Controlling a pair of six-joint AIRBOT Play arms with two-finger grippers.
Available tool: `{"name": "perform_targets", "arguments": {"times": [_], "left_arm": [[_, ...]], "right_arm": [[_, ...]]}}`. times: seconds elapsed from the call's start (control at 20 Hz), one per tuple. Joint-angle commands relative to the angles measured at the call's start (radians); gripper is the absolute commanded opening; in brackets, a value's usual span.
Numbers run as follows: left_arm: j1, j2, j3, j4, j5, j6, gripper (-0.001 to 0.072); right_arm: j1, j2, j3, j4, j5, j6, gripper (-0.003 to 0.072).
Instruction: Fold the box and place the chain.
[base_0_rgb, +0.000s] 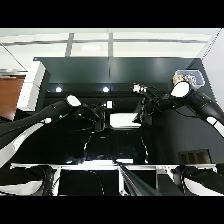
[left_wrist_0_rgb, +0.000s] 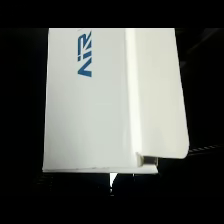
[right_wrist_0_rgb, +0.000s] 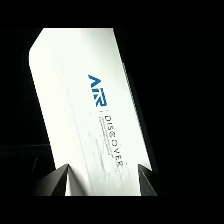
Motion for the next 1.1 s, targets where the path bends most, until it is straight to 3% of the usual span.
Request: {"name": "perform_targets", "arguments": {"times": [0.0,0.05,1.05], "left_arm": [[0.000,0.000,0.001,0.000,0.000,0.000,0.0388],[0.000,0.000,0.001,0.001,0.000,0.000,0.0388],[0.000,0.000,0.001,0.001,0.000,0.000,0.0388]], "right_arm": [[0.001,-0.001,0.000,0.000,0.005,0.021,0.0304],[0.001,-0.001,0.000,0.000,0.005,0.025,0.0272],[0.001,-0.007,-0.012,-0.008,0.042,0.081,0.0274]]}}
